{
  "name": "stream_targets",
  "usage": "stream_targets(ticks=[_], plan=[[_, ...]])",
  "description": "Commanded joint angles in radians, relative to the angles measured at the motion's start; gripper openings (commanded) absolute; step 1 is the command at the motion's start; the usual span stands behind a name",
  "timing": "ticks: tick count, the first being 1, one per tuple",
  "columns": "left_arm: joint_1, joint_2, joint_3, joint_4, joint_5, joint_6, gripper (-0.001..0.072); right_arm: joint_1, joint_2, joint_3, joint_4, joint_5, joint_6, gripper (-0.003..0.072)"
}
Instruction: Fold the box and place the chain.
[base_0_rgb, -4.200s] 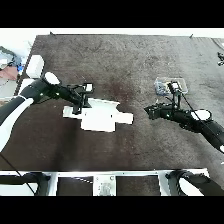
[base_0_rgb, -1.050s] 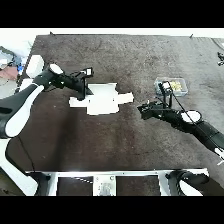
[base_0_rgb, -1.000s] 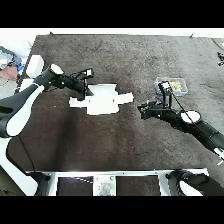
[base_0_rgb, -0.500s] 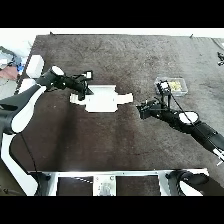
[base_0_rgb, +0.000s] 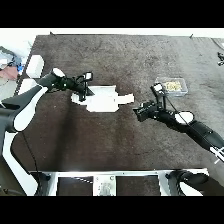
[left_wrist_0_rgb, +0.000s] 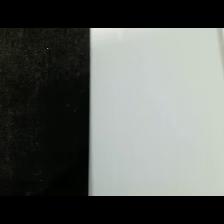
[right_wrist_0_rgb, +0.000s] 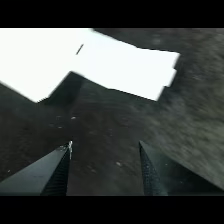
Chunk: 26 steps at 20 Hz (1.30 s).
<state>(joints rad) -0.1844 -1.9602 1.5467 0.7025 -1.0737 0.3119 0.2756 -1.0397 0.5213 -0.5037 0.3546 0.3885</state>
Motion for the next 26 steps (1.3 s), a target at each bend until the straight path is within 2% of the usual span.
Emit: stream_targets(ticks=[1, 3, 5, 7, 8, 9, 15, 23, 26], plan=[[-0.001, -0.002, 0.0, 0.001, 0.008, 0.0, 0.0013, 0.072, -0.063, 0.065, -0.006, 0.006, -0.113, 0.0504], [0.0, -0.002, 0.0, 0.001, 0.009, 0.0, 0.0013, 0.091, -0.137, 0.152, -0.014, 0.096, -0.113, 0.0504], [-0.001, -0.002, 0.0, 0.001, 0.011, 0.0, 0.0013, 0.091, -0.25, 0.243, -0.082, 0.19, -0.132, 0.0506], [-0.001, -0.002, 0.0, 0.001, 0.011, 0.0, 0.0014, 0.092, -0.332, 0.322, -0.099, 0.241, -0.172, 0.0507], [0.0, -0.002, 0.0, 0.001, 0.011, 0.0, 0.0014, 0.096, -0.356, 0.355, -0.099, 0.253, -0.197, 0.0634], [0.0, -0.002, 0.0, 0.001, 0.012, 0.0, 0.0014, 0.107, -0.374, 0.379, -0.109, 0.252, -0.225, 0.072], [0.0, -0.002, 0.0, 0.001, 0.019, 0.0, 0.0014, 0.208, -0.46, 0.454, -0.337, 0.249, -0.259, 0.072], [0.0, -0.002, 0.0, 0.001, 0.056, 0.0, 0.0013, 0.212, -0.508, 0.464, -0.346, 0.16, -0.293, 0.072], [-0.001, -0.002, 0.0, 0.001, 0.023, 0.0, 0.0014, 0.212, -0.518, 0.464, -0.349, 0.145, -0.342, 0.072]])
